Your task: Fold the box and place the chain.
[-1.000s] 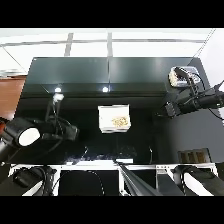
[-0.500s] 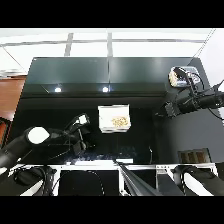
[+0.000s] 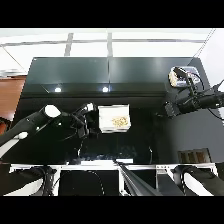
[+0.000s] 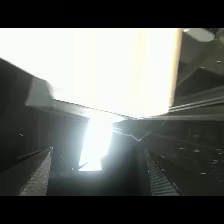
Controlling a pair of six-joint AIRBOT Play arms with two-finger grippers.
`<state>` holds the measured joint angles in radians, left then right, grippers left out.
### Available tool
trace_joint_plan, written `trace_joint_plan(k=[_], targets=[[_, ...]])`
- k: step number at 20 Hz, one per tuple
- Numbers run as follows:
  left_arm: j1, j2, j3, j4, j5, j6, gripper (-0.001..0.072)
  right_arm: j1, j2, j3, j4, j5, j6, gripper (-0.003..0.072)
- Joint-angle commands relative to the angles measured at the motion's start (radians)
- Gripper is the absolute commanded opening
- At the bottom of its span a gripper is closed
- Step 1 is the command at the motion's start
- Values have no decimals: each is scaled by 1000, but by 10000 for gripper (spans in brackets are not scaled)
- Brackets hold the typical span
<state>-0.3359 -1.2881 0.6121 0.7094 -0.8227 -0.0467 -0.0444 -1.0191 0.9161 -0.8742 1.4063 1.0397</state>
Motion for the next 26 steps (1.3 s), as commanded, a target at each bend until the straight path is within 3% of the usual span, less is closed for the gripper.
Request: trace_joint_plan(k=[1,5,26], targets=[[18,-96,89,-35,-58,157,719,1,0,0,1,2,0,317],[7,-135,105,-88,-70,224,718,1,0,0,1,0,0,317],[-47,-137,105,-171,-53,219,715,1,0,0,2,-4,0,317]])
